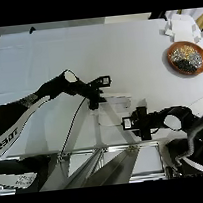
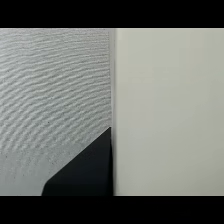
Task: Fold the box and place the chain.
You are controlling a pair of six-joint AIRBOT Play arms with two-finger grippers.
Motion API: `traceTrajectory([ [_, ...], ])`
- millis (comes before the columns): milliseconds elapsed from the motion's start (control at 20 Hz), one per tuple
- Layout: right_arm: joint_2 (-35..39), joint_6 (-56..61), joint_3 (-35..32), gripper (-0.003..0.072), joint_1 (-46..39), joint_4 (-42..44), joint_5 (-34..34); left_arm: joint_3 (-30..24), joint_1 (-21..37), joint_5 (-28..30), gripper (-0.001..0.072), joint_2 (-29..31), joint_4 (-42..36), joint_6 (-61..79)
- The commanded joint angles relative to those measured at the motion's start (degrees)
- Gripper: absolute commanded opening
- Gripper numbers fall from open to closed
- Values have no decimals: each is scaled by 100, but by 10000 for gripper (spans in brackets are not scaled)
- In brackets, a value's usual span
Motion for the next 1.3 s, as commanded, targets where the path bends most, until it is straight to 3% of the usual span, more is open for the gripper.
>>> traceTrajectory([
  [0, 2, -85, -127, 548, 179, -55, -992, 0, 0, 0, 10, 4, 0, 2],
  [200, -22, -98, -269, 548, 179, -105, -1309, 0, 0, 2, 10, 4, 0, 2],
  [900, -160, -673, -299, 548, 181, -157, -1099, 0, 0, 0, 10, 4, 0, 2],
  [1250, -260, -785, -334, 548, 179, -212, -1869, 0, 0, 0, 10, 4, 0, 2],
])
